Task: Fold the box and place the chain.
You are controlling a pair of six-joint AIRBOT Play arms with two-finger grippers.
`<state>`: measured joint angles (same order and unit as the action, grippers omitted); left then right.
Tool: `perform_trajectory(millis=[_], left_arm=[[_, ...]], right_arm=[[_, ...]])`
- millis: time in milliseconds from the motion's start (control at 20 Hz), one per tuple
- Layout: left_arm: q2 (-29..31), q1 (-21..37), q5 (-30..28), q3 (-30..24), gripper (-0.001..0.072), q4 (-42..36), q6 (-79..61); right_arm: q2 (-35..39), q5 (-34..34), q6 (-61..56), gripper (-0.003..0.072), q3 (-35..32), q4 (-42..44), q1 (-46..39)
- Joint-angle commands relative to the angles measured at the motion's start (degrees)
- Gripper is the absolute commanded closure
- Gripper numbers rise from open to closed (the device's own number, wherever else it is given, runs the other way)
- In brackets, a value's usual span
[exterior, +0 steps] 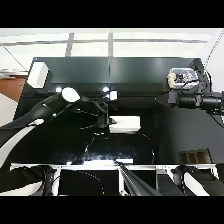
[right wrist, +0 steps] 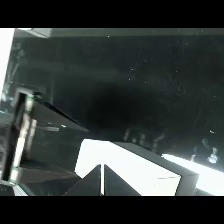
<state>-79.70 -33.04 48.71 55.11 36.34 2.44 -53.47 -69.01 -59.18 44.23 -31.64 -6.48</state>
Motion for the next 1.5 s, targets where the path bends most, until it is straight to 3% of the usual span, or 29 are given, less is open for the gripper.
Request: perform_trajectory(millis=[0, 200, 1450], left_arm=[[-4.17, -4.35, -3.82, 2.71, 0.0002, -2.23, -0.68], [-4.81, -6.62, -5.09, 2.71, 0.0002, -3.58, -0.7], [-7.13, -7.41, -4.74, 2.71, 0.0003, -3.76, 2.32]], right_arm=[[0.07, -0.22, -0.42, 0.0657, 0.07, -0.17, -0.07], [0.07, -0.13, -0.42, 0.0658, 0.07, -0.17, -0.07], [0.07, 2.01, -0.35, 0.0657, 0.04, -0.26, -0.07]])
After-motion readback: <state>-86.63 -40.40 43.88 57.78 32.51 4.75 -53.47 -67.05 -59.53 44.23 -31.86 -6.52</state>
